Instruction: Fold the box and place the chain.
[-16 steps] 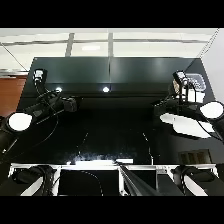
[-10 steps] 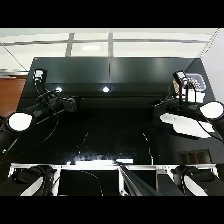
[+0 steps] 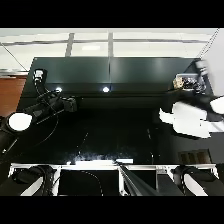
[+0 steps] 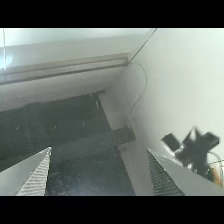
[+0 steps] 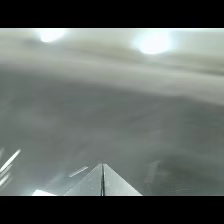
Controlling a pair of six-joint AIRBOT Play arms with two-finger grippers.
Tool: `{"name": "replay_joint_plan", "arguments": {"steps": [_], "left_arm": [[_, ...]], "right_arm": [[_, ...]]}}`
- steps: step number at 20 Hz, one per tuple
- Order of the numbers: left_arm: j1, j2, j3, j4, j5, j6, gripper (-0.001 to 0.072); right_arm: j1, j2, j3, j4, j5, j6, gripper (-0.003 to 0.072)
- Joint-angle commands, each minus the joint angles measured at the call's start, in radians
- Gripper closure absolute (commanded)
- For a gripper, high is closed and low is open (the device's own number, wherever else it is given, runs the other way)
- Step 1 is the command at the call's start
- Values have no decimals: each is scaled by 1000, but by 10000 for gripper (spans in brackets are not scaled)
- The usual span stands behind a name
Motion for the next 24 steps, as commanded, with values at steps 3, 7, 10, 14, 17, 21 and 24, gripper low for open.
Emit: {"name": "replay_joint_plan", "arguments": {"steps": [3, 7, 10, 14, 17, 21, 24], "left_arm": [[-1, 0, 0, -20, 27, -2, -1], [-1, -3, 0, -20, 46, -1, -1], [-2, -6, 0, -24, 75, -1, -2], [-1, -6, 0, -24, 80, -1, -1], [-4, -6, 0, -25, 76, -2, -1], [-4, -6, 0, -25, 72, -2, -1], [-4, -6, 0, -25, 72, -1, -1]], "right_arm": [[-510, 0, 168, -556, -1, 379, 672], [-940, -101, 169, -466, 148, 471, 673], [-1090, -267, 212, -242, 271, 355, 671], [-1094, -565, 415, -96, 605, 117, 43], [-1063, -706, 510, -37, 800, -43, 43], [-994, -784, 526, -17, 846, -197, 44], [-953, -804, 526, -22, 842, -254, 139]]}}
